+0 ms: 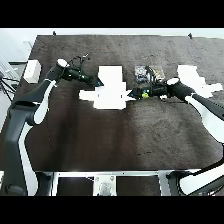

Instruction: Fold the box and place the chain.

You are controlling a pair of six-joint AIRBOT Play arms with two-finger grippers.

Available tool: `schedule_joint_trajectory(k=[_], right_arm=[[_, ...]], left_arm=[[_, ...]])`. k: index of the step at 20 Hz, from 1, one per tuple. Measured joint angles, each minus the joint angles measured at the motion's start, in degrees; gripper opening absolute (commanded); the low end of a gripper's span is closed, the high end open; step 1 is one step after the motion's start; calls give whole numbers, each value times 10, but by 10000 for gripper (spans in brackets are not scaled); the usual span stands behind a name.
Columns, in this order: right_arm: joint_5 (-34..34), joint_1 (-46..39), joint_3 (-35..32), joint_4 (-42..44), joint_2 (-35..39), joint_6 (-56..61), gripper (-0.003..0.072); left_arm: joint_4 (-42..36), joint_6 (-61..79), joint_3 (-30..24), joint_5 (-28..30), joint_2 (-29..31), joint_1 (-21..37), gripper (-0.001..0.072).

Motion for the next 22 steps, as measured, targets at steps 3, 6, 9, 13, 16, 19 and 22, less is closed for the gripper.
schedule_joint_trajectory(k=[3,6,9,13,16,19,22], right_arm=[[0,0,0,0,0,0,-1],[0,0,0,0,0,0,-1],[-1,0,0,0,0,-3,274],[9,-9,0,1,2,-17,347],[21,-41,0,2,15,-25,347],[44,-88,0,16,37,-27,347],[73,-121,-2,35,57,-30,346]], left_arm=[[-8,7,0,-3,-1,0,242],[-10,15,0,-5,-2,0,110],[-15,24,0,-14,-2,-1,21],[-22,62,-2,-18,-2,0,19],[-28,114,-7,-43,-2,0,17],[-35,185,-9,-69,-2,0,15],[-41,260,-10,-78,-3,0,15]])
